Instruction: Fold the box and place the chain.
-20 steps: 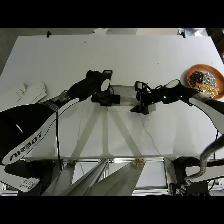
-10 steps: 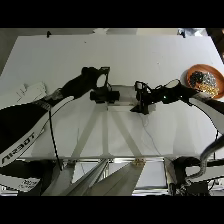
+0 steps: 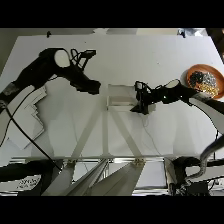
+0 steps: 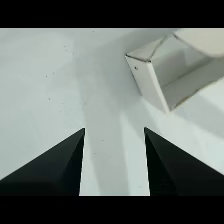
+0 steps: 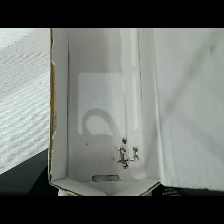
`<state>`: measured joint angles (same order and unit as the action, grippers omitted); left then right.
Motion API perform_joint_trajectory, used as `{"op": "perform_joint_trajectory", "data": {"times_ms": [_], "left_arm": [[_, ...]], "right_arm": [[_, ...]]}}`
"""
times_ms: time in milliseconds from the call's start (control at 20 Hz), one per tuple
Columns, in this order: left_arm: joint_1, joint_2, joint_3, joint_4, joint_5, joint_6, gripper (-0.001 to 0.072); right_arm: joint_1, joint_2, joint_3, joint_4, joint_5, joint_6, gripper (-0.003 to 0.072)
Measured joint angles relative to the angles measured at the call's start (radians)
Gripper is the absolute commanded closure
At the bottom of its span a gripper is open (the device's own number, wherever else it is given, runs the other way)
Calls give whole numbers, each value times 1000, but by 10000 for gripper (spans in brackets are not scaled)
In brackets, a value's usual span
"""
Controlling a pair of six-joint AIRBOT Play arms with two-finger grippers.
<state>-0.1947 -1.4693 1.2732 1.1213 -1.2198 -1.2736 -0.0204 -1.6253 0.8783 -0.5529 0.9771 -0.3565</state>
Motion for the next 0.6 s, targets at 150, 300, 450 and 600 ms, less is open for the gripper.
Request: {"op": "perform_joint_trajectory", "data": {"times_ms": [150, 300, 450, 600], "left_arm": [[68, 41, -135, -169, 26, 515, 62], [89, 56, -232, -288, 58, 998, 33], [96, 33, -281, -417, 122, 1362, 5], [99, -22, -299, -542, 161, 1566, 4]], "right_arm": [[0, 0, 0, 0, 0, 0, 288], [0, 0, 0, 0, 0, 0, 288], [0, 0, 0, 0, 0, 0, 288], [0, 0, 0, 0, 0, 0, 288]]}}
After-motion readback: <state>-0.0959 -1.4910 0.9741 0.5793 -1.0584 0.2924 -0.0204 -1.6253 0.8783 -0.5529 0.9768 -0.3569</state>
